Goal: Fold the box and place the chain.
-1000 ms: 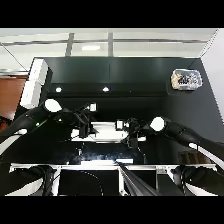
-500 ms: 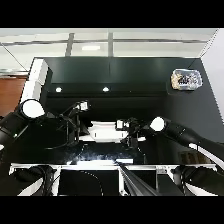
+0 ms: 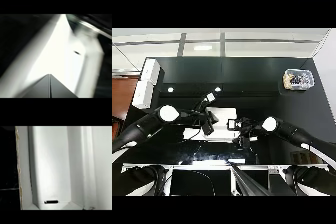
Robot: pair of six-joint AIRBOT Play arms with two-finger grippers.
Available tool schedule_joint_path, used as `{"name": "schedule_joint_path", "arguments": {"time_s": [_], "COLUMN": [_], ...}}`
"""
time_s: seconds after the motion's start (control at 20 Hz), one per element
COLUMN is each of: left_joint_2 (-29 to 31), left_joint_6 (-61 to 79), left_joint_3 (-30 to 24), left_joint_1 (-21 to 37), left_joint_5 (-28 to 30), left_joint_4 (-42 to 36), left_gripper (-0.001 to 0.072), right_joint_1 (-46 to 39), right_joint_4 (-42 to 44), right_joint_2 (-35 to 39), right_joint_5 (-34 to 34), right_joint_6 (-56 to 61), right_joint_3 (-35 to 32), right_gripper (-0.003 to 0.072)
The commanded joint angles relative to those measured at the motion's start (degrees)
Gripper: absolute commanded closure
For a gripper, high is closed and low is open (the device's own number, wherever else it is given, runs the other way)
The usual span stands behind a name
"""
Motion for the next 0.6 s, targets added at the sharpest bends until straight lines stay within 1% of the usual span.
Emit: {"name": "schedule_joint_path", "arguments": {"time_s": [0.0, 0.15, 0.35, 0.4, 0.45, 0.55], "left_joint_2": [-4.3, -6.7, -6.5, -5.8, -4.5, -1.0], "left_joint_6": [-0.3, -0.3, -0.3, -0.4, -0.7, -1.6], "left_joint_3": [0.0, 0.0, 0.9, 1.9, 3.3, 5.3], "left_joint_1": [-0.6, -0.6, 0.2, 1.4, 3.4, 8.5], "left_joint_5": [7.0, 4.4, 1.4, -0.8, -4.3, -13.2], "left_joint_4": [-0.6, -0.6, 1.1, 1.4, 1.4, 4.1], "left_gripper": [0.0682, 0.0682, 0.0681, 0.0681, 0.0682, 0.0682], "right_joint_1": [0.0, 0.0, 0.0, 0.0, 0.0, 0.0], "right_joint_4": [0.0, 0.0, 0.0, 0.0, 0.0, 0.0], "right_joint_2": [0.0, 0.0, 0.0, 0.0, 0.0, 0.0], "right_joint_5": [0.1, 0.1, 0.1, 0.1, 0.1, 0.1], "right_joint_6": [0.0, 0.0, 0.0, 0.0, 0.0, 0.0], "right_joint_3": [0.1, 0.1, 0.1, 0.1, 0.1, 0.1], "right_gripper": [0.0279, 0.0279, 0.0279, 0.0279, 0.0279, 0.0279]}}
